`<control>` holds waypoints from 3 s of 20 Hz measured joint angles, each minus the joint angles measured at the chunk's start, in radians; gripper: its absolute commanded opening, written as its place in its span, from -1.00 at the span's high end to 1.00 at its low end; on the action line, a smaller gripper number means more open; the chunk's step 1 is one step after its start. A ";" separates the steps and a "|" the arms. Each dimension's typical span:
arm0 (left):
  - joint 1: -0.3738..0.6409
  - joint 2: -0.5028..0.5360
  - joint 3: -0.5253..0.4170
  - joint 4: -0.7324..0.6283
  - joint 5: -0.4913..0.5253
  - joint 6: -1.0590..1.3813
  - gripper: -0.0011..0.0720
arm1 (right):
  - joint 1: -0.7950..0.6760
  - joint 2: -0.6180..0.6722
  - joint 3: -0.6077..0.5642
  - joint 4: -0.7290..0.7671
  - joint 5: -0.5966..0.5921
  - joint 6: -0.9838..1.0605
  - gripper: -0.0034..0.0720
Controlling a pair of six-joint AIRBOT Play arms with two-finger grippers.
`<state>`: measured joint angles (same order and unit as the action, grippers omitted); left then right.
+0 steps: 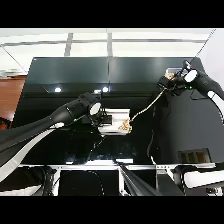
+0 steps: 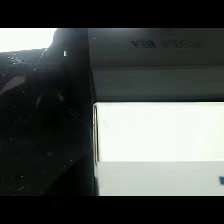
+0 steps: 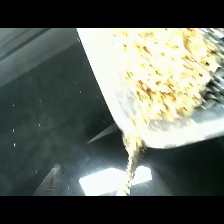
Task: Fold the box and place the chain.
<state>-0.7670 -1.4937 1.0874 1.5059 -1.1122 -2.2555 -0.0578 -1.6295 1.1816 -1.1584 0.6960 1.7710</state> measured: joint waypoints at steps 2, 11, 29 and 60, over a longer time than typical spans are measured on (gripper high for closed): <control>0.000 0.000 0.000 0.000 0.000 0.000 0.89 | -0.003 -0.026 0.026 0.009 0.018 0.003 0.87; 0.000 0.000 0.000 0.000 -0.025 0.000 0.89 | 0.048 0.113 0.012 0.019 0.343 -0.262 0.87; 0.000 0.000 0.000 0.000 -0.024 0.000 0.89 | 0.103 1.017 -0.217 0.476 0.403 -0.380 0.87; 0.000 0.000 0.000 0.000 -0.023 0.000 0.89 | 0.411 0.919 -0.450 0.745 0.167 -0.414 0.86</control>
<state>-0.7670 -1.4937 1.0874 1.5063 -1.1351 -2.2555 0.3534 -0.7105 0.7319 -0.4129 0.8635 1.3567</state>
